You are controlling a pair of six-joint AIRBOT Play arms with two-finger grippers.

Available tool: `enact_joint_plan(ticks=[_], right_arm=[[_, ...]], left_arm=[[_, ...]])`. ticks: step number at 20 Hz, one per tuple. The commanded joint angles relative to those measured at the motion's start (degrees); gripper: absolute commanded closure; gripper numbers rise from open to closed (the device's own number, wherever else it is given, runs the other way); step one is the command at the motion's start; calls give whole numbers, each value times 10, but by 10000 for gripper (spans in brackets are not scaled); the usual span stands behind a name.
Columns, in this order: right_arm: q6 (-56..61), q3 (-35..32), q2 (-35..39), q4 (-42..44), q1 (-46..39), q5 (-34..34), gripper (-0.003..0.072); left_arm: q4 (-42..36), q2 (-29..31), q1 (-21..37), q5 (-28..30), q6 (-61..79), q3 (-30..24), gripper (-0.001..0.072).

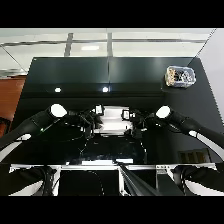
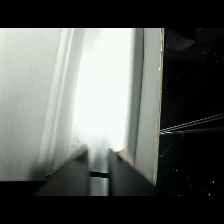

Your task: Fold the box and place the chain.

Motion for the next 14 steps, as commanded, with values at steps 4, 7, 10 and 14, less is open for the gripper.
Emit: enact_joint_plan(ticks=[4,7,10,14], right_arm=[[0,0,0,0,0,0,550],[0,0,0,0,0,0,550],[0,0,0,0,0,0,550],[0,0,0,0,0,0,550]], left_arm=[[102,58,26,-14,-136,7,684],[190,118,113,-40,-320,18,682],[186,134,214,-113,-410,15,683],[147,59,323,-206,-747,-9,683]])
